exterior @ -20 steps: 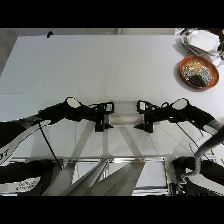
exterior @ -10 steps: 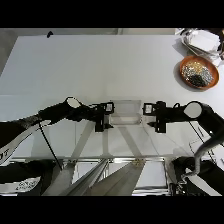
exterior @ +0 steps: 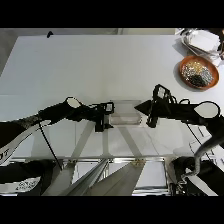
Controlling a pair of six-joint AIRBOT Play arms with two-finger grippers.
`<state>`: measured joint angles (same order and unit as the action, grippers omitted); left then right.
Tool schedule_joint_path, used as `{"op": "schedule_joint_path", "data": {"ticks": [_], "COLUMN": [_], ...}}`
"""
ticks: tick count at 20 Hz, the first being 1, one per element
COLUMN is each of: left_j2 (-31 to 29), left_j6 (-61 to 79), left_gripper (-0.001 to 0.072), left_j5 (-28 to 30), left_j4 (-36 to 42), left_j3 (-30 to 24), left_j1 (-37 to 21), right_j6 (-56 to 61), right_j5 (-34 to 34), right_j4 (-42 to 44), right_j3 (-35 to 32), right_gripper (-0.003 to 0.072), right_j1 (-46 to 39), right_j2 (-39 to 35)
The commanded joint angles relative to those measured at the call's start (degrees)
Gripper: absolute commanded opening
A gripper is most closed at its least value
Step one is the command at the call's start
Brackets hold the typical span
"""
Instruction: Fold the box and place the chain.
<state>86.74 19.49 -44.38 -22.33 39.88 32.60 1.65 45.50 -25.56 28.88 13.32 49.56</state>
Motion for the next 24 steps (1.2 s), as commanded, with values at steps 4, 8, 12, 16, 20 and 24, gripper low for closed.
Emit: {"op": "schedule_joint_path", "data": {"ticks": [4, 8, 12, 16, 20, 24], "left_j2": [-0.04, -0.04, -0.04, -0.04, -0.04, -0.04], "left_j6": [0.0, 0.0, 0.0, 0.0, 0.0, 0.0], "left_gripper": [0.021, 0.021, 0.021, 0.021, 0.021, 0.021], "left_j5": [0.02, 0.0, 0.0, 0.0, 0.0, 0.0], "left_j4": [-0.02, -0.02, -0.02, -0.02, -0.02, -0.02], "left_j3": [-0.04, -0.04, -0.04, -0.04, -0.04, -0.04], "left_j1": [0.0, 0.0, 0.0, 0.0, 0.0, 0.0], "right_j6": [-0.72, -0.28, 0.11, 1.66, 5.46, 8.44], "right_j5": [-12.07, -14.62, -13.66, -10.05, -6.01, -4.48], "right_j4": [8.85, 8.87, 8.35, 4.52, 4.57, 3.58], "right_j3": [0.04, 0.04, 0.04, 0.04, 0.09, 0.11], "right_gripper": [0.0015, 0.0015, 0.0015, 0.0015, 0.0015, 0.0015], "right_j1": [0.07, 0.07, 0.07, 0.07, 0.0, 0.0], "right_j2": [11.91, 16.96, 18.82, 18.99, 17.62, 8.2]}}
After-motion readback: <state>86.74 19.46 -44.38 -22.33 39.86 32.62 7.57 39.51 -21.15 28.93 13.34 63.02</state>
